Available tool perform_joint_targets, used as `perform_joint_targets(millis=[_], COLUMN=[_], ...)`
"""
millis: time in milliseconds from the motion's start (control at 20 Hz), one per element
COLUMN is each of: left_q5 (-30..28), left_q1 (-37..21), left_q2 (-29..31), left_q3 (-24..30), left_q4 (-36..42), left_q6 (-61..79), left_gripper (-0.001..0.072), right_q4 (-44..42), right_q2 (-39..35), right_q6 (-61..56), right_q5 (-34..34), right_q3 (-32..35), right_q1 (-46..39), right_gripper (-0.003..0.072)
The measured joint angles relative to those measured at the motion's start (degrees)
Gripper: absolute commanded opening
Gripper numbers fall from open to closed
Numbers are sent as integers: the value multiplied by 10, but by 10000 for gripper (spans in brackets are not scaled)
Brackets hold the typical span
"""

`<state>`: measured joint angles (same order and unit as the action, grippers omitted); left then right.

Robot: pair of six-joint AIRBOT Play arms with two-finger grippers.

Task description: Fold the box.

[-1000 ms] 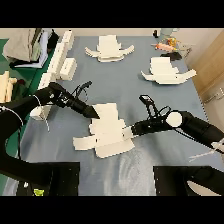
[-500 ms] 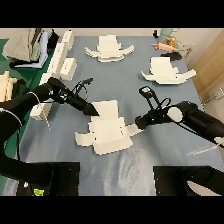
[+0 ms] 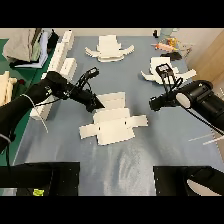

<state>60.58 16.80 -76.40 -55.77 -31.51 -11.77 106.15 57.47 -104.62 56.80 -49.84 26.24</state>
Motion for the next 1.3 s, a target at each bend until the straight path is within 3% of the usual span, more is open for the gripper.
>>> perform_joint_targets(millis=[50,100,200,300,500,800,1100,1300], left_q5=[-21,-46,-95,-154,-247,-331,-369,-373], left_q1=[11,23,43,70,122,186,212,215], left_q2=[15,34,76,125,180,179,155,151], left_q3=[12,29,71,123,198,251,274,260], left_q4=[5,15,47,85,122,146,182,188], left_q6=[14,33,81,150,247,301,338,343], left_gripper=[10,10,10,11,11,11,16,15], right_q4=[4,7,12,15,17,13,10,10], right_q2=[0,0,0,1,9,15,16,16], right_q6=[-9,-17,-27,-37,-49,-58,-63,-64], right_q5=[5,12,18,22,22,3,-3,-11], right_q3=[-3,-5,-7,-9,-9,-9,-9,-9], right_q1=[-3,-5,-8,-9,-10,-10,-10,-10], right_gripper=[428,368,361,260,260,260,260,261])
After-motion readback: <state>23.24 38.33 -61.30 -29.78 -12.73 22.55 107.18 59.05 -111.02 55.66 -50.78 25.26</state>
